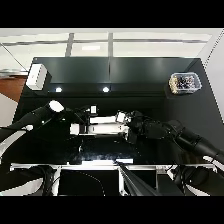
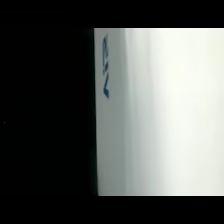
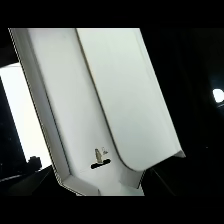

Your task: Fold the box and place the chain.

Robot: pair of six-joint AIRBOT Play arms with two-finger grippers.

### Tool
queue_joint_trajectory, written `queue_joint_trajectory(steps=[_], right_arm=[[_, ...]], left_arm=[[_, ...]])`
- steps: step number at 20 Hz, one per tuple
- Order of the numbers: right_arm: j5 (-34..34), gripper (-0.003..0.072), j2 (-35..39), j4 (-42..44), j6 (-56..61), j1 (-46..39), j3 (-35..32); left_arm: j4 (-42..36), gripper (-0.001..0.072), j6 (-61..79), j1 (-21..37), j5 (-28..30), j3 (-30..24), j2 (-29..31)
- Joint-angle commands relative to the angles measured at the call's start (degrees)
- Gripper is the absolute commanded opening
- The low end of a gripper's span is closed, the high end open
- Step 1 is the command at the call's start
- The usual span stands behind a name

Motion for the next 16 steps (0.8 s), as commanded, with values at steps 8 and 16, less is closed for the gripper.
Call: queue_joint_trajectory(steps=[8,16], right_arm=[[-4.07,0.071,-1.7,3.48,-3.52,-3.26,3.28],[-8.39,0.071,-9.29,11.37,-16.35,-4.92,9.07]], left_arm=[[-0.02,0.0025,0.07,-0.04,-0.55,0.07,0.17],[-0.2,0.0025,0.04,-0.04,-1.4,0.07,0.17]])
